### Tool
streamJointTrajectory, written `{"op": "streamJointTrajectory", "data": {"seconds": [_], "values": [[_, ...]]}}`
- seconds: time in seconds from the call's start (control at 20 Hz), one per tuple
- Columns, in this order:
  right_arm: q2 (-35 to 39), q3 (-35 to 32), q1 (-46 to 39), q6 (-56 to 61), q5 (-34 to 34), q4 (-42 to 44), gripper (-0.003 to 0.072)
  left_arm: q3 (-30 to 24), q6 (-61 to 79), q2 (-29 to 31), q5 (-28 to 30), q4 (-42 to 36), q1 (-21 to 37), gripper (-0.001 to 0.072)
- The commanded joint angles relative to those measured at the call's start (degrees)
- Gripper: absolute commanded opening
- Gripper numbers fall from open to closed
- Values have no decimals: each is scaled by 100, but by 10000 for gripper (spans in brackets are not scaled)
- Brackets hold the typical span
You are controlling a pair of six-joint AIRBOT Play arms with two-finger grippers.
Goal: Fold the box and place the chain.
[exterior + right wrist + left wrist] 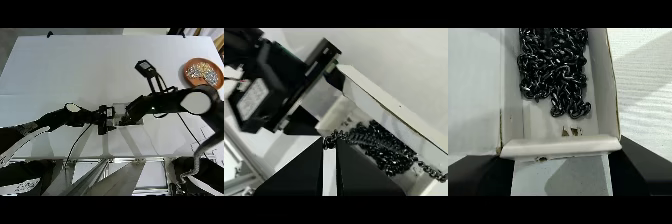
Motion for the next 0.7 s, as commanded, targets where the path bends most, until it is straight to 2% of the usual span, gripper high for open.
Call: {"op": "streamJointTrajectory", "data": {"seconds": [0.0, 0.3, 0.55, 0.65], "values": [[-811, -9, 28, -13, 173, -166, 12, 4, 0, 4, 0, 0, 2, 254], [-1814, -37, 372, -11, 96, -415, 12, 4, 2, 4, 2, 0, 2, 254], [-1875, -37, 461, -9, 50, -413, 22, 4, 2, 4, 0, 0, 2, 254], [-1849, -37, 461, -9, 87, -411, 120, 4, 0, 4, 0, 0, 2, 254]]}}
